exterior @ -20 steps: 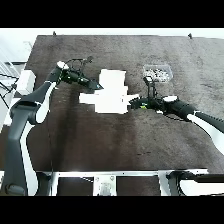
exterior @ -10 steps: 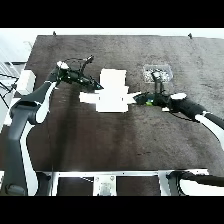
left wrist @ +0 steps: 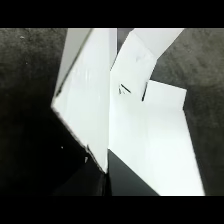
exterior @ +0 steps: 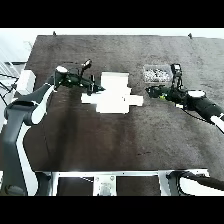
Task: Fold the box and place the chain.
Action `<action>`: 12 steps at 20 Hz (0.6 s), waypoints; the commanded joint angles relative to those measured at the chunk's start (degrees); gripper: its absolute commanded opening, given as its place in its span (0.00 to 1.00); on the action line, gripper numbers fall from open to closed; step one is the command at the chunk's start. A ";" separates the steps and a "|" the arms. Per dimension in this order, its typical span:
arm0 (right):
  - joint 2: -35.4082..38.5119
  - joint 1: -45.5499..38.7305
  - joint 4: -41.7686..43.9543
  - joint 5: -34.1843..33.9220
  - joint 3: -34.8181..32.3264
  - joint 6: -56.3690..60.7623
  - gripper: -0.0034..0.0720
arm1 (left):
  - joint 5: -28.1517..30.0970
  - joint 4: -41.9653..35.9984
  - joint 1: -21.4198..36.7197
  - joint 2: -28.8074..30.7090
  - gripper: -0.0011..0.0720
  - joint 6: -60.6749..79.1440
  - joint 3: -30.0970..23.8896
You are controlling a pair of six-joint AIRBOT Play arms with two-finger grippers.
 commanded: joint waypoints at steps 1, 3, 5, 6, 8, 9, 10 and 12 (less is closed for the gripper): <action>0.26 -0.46 0.00 -0.02 -0.02 0.04 0.46 | 5.33 -2.56 -0.24 0.59 0.03 7.91 -3.54; 0.24 -0.44 0.02 -0.02 -0.02 0.04 0.46 | 5.60 -3.69 -0.24 0.57 0.03 9.38 -4.31; 0.17 -0.44 0.02 -0.02 -0.02 0.04 0.46 | 4.74 -3.06 -0.24 0.02 0.03 10.86 -4.44; 0.07 -0.44 0.04 -0.02 -0.02 0.07 0.46 | 5.05 -2.64 -0.24 -0.31 0.03 11.13 -4.46; -0.22 -0.44 0.02 0.00 -0.02 0.07 0.46 | 5.38 -2.97 -0.24 -0.79 0.03 11.37 -4.90; -0.20 -0.44 0.04 0.00 -0.09 0.07 0.46 | 5.31 -2.93 -0.33 -0.87 0.03 11.93 -5.25; -0.22 -0.44 0.04 0.00 -0.20 0.07 0.46 | 5.46 -2.56 -0.61 -1.03 0.03 12.28 -5.25; -0.22 -0.39 0.02 0.00 -0.57 0.07 0.46 | 5.88 -1.38 -1.14 -1.20 0.03 13.99 -5.25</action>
